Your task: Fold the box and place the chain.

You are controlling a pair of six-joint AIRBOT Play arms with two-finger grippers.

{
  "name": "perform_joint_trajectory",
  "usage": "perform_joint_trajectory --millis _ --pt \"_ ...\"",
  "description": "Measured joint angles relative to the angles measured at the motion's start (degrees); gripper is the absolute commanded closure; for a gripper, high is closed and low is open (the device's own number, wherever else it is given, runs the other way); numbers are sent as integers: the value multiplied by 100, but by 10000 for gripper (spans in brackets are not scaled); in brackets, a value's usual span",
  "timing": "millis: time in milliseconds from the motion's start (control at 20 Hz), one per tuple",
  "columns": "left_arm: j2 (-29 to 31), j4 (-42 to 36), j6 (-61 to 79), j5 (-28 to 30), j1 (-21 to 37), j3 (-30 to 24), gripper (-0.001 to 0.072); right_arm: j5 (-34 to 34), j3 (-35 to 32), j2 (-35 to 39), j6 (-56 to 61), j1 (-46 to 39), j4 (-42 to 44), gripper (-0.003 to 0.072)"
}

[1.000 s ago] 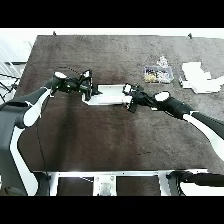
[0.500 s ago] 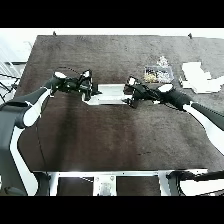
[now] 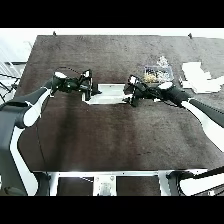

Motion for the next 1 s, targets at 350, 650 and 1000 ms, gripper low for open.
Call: perform_joint_trajectory --millis 350,650,1000 --pt "0 2 -2 -2 2 0 693 640 442 -337 -11 -105 -11 42" --pt "0 2 -2 -4 2 -2 693 1115 855 -651 -39 -225 -31 42" --pt "2 2 -2 -17 2 -2 693 1700 1375 -1174 -22 -278 -240 42"
